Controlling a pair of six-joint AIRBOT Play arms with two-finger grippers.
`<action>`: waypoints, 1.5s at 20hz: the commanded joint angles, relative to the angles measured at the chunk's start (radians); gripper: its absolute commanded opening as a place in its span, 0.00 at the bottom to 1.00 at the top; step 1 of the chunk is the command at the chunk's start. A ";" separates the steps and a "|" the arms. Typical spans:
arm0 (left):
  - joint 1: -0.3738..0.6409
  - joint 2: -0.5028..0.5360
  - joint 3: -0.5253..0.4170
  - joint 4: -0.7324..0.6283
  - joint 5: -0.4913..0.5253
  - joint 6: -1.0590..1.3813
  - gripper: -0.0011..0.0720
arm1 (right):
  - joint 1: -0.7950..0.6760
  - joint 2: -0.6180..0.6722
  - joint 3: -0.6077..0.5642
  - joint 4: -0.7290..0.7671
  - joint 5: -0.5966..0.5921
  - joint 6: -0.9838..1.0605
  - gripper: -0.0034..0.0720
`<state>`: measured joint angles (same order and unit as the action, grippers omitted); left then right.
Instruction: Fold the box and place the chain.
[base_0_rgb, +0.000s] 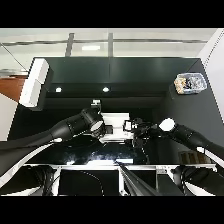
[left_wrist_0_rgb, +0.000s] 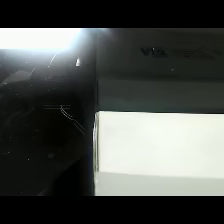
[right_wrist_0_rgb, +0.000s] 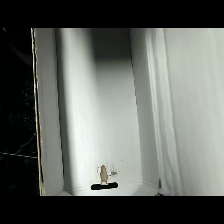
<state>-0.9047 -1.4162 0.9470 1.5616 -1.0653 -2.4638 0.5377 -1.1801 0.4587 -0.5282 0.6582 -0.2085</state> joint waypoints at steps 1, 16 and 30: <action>0.000 -0.001 0.001 -0.003 -0.012 -0.002 0.34 | 0.000 0.000 0.000 0.000 0.000 0.000 0.75; 0.000 -0.001 0.001 0.001 0.042 0.003 0.05 | 0.000 0.000 0.000 0.001 -0.002 0.003 0.75; 0.000 -0.001 0.001 0.042 -0.023 0.022 0.05 | -0.001 0.144 0.000 -0.280 0.078 0.182 0.79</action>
<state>-0.9047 -1.4166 0.9482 1.5948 -1.0824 -2.4443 0.5320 -1.0332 0.4587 -0.8299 0.7242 -0.0368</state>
